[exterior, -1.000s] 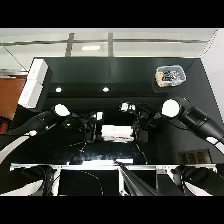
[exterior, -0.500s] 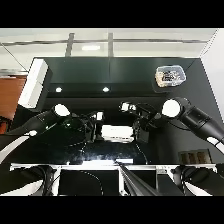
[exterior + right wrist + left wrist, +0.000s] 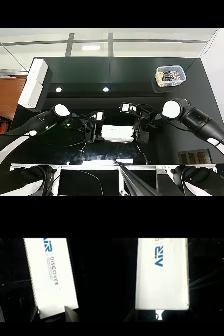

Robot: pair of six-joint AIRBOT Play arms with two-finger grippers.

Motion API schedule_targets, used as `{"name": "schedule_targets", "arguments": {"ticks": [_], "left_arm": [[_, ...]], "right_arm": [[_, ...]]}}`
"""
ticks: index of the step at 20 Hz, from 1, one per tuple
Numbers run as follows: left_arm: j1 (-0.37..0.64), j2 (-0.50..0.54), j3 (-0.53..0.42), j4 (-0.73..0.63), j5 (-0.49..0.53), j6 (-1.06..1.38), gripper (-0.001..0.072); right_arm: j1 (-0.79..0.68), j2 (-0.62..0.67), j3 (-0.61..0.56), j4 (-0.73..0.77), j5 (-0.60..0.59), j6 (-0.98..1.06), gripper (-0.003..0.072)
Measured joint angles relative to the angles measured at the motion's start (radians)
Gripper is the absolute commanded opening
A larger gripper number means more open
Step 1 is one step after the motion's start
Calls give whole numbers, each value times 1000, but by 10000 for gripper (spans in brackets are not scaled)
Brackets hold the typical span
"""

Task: Fold the box and place the chain.

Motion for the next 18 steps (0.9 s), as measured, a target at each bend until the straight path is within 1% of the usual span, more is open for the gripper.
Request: {"name": "schedule_targets", "arguments": {"ticks": [9,13,15,16,18], "left_arm": [[0,0,0,0,0,0,351],[0,0,0,-1,1,0,351],[0,0,0,-1,2,-3,350],[0,0,0,-1,2,-2,351],[0,0,0,-1,2,-2,350]], "right_arm": [[-2,1,-6,-8,-13,14,398],[-2,6,-6,-37,11,37,398],[-3,12,-4,-84,49,54,398],[-4,19,2,-80,34,61,398],[-3,32,10,-91,47,70,398]]}}
